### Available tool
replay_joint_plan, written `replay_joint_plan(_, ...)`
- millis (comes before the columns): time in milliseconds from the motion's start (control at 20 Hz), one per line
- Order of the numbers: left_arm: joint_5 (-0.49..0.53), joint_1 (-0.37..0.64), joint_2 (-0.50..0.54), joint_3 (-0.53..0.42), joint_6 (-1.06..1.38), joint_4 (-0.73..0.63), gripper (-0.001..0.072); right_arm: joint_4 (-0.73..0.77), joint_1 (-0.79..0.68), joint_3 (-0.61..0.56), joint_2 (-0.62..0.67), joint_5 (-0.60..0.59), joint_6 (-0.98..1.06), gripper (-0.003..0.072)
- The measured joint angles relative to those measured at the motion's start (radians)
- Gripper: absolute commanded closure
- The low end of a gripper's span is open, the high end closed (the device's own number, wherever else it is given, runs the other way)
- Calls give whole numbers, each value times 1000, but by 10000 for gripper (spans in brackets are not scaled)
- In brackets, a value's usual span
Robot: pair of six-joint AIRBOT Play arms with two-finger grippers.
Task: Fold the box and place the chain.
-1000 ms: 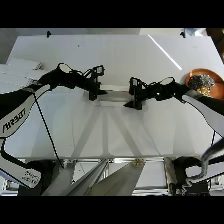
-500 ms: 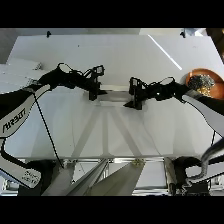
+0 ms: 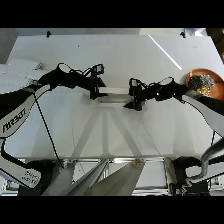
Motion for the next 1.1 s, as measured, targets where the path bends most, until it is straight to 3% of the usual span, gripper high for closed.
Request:
replay_joint_plan(250,-26,0,23,0,2,22,243,2,0,0,0,-5,1,165)
replay_joint_plan(450,-57,4,58,0,-1,117,243,3,0,0,0,-6,2,165)
replay_joint_plan(650,-114,59,90,0,-5,166,260,3,0,0,0,-7,3,165)
replay_joint_plan(700,-139,80,99,-1,-5,169,366,3,0,0,0,-8,3,165)
replay_joint_plan(750,-171,98,106,-2,-6,173,621,3,0,0,0,-8,3,165)
replay_joint_plan(800,-213,114,114,-3,-6,183,700,3,0,0,0,-8,3,165)
replay_joint_plan(1100,-396,105,143,-11,1,163,700,3,0,0,0,-8,3,165)
